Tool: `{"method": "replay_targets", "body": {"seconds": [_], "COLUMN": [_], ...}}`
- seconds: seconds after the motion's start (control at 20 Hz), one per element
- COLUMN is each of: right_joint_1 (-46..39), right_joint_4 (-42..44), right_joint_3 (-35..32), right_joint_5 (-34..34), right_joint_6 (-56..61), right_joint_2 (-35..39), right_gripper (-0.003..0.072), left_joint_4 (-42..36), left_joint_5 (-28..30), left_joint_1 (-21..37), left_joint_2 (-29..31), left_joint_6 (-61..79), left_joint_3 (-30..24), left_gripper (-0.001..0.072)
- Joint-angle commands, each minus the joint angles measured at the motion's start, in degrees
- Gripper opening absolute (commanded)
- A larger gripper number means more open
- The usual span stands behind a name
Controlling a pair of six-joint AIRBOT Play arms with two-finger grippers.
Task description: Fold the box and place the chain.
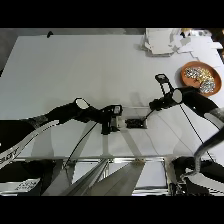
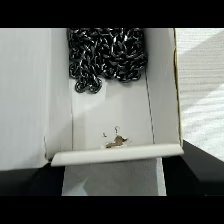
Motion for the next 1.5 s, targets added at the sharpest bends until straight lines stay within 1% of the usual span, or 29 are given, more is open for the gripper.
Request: {"method": "replay_targets", "body": {"seconds": [0.0,0.05,0.1,0.15,0.3,0.45,0.6,0.7,0.85,1.0,1.15,1.3,1.45], "right_joint_1": [0.39,0.39,0.39,0.39,0.79,2.71,5.79,8.66,12.35,14.95,17.46,19.85,22.08], "right_joint_4": [0.04,-0.15,-0.15,-0.37,-2.97,-5.51,-5.42,-4.31,-2.01,6.99,14.99,19.65,21.42], "right_joint_3": [0.04,0.04,0.04,0.04,0.07,0.07,0.04,0.04,0.07,0.04,0.07,0.04,0.04], "right_joint_5": [0.76,1.16,1.79,2.62,6.38,11.15,16.02,19.1,20.81,19.69,15.56,10.4,4.46], "right_joint_6": [0.59,1.36,1.44,1.42,1.36,0.48,-0.07,-0.04,0.07,-0.52,-2.29,-2.86,-3.13], "right_joint_2": [-0.28,-0.28,-0.28,-0.28,0.46,4.94,12.66,20.13,30.97,39.95,45.29,46.25,44.81], "right_gripper": [0.0151,0.015,0.0076,0.0025,0.0019,0.0019,0.0019,0.0019,0.0019,0.0019,0.0019,0.0019,0.0019], "left_joint_4": [0.02,0.0,0.02,0.0,0.0,0.0,0.0,0.0,0.02,0.02,0.02,0.0,0.02], "left_joint_5": [0.0,0.0,0.0,0.0,0.02,0.0,0.02,0.0,0.0,0.0,0.0,0.0,0.0], "left_joint_1": [0.02,0.02,0.02,0.02,0.02,0.02,0.02,0.02,0.02,0.02,0.02,0.02,0.02], "left_joint_2": [0.02,0.02,0.02,0.02,0.02,0.02,0.02,0.02,0.02,0.02,0.02,0.02,0.02], "left_joint_6": [0.0,0.0,0.0,0.0,0.0,0.0,0.0,0.0,0.0,0.0,0.0,0.0,0.0], "left_joint_3": [-0.02,-0.02,-0.02,-0.02,-0.02,-0.02,-0.02,-0.02,-0.02,-0.02,-0.02,-0.02,-0.02], "left_gripper": [0.0208,0.0208,0.0208,0.0208,0.0208,0.0208,0.0208,0.0208,0.0208,0.0208,0.0208,0.0208,0.0208]}}
